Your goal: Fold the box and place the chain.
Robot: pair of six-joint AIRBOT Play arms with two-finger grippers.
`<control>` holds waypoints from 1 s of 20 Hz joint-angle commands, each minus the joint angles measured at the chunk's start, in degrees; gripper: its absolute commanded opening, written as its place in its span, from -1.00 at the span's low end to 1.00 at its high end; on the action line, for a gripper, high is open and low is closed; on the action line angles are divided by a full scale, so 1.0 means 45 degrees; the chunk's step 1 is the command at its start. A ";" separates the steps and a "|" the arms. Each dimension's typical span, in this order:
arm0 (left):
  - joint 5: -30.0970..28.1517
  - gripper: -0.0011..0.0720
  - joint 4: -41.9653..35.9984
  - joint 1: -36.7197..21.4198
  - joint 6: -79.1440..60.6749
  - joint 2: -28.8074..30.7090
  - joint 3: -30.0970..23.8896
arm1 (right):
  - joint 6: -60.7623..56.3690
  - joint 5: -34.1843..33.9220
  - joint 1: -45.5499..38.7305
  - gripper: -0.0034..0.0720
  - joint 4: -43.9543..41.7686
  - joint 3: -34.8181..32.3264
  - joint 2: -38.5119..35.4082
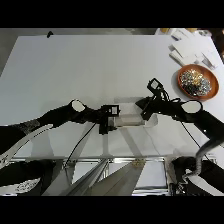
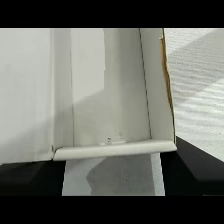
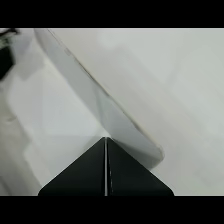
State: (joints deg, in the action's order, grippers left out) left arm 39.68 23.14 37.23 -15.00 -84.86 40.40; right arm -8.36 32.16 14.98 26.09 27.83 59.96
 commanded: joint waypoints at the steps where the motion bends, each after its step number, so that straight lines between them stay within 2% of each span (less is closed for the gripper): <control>1: 0.0000 -0.09 0.0000 0.0000 -0.0005 0.0010 -0.0010 | -0.0491 -0.1156 0.0078 -0.87 0.0078 0.0005 0.1583; 3: 0.0000 -0.09 0.0005 0.0000 -0.0005 0.0010 -0.0010 | -0.0486 -0.0913 0.0078 -0.87 0.0243 0.0005 0.1972; 6: 0.0000 -0.09 0.0005 0.0000 -0.0005 0.0010 -0.0010 | -0.0486 -0.0588 -0.0107 -0.87 0.0248 0.0073 0.1627; 10: 0.0000 -0.09 0.0005 0.0000 -0.0005 0.0010 -0.0010 | -0.0520 0.1826 -0.1617 -0.87 0.0724 0.0107 -0.0607; 12: 0.0000 -0.09 0.0005 0.0000 -0.0005 0.0010 -0.0010 | -0.0379 0.2885 -0.2283 -0.87 0.2501 0.0107 -0.1758; 15: 0.0000 -0.09 0.0000 0.0000 -0.0005 0.0010 -0.0010 | 0.1020 0.4444 -0.2322 -0.87 0.7057 0.0058 -0.2089; 18: 0.0000 -0.09 0.0000 0.0000 -0.0005 0.0010 -0.0010 | 0.3138 0.4736 -0.1515 -0.86 0.7524 0.0049 -0.1739; 20: 0.0000 -0.09 0.0000 0.0000 -0.0005 0.0010 -0.0010 | 0.3993 0.4711 -0.0835 -0.71 0.7635 0.0049 -0.1467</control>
State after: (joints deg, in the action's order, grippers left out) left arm 39.68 23.16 37.21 -15.03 -84.86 40.38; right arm 2.04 51.37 8.40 55.44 28.08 52.62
